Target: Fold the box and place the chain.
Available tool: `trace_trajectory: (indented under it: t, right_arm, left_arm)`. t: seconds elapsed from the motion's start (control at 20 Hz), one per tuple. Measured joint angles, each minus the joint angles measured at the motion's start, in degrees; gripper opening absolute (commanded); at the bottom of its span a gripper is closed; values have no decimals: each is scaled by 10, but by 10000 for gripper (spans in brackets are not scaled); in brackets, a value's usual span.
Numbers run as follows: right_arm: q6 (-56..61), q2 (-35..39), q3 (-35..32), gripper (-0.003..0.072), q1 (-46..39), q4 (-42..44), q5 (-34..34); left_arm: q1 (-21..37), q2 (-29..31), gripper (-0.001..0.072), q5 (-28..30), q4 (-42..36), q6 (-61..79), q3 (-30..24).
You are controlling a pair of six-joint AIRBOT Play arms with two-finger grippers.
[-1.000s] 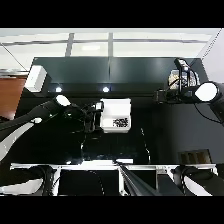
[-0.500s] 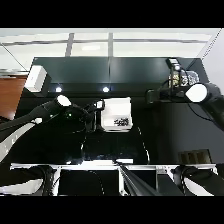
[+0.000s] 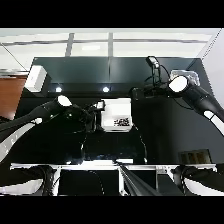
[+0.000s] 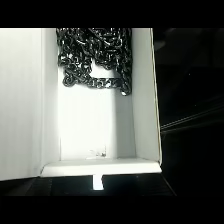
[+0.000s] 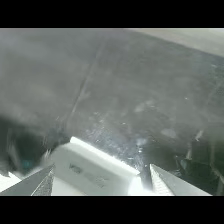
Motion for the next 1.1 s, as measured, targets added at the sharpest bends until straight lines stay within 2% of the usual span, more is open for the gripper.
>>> trace_trajectory:
  t: [0.3, 0.7, 1.1]
  right_arm:
    - [-66, -8, 42, 684, -3, -9, 37]
    - [-231, -9, 53, 685, 16, -57, 187]
    - [-359, -9, 53, 685, 46, -55, 223]
  left_arm:
    - [-7, 10, 462, 16, 19, 9, 0]
    - [-15, 12, 463, 31, 21, 10, 0]
    - [-21, 12, 464, 38, 20, 10, 0]
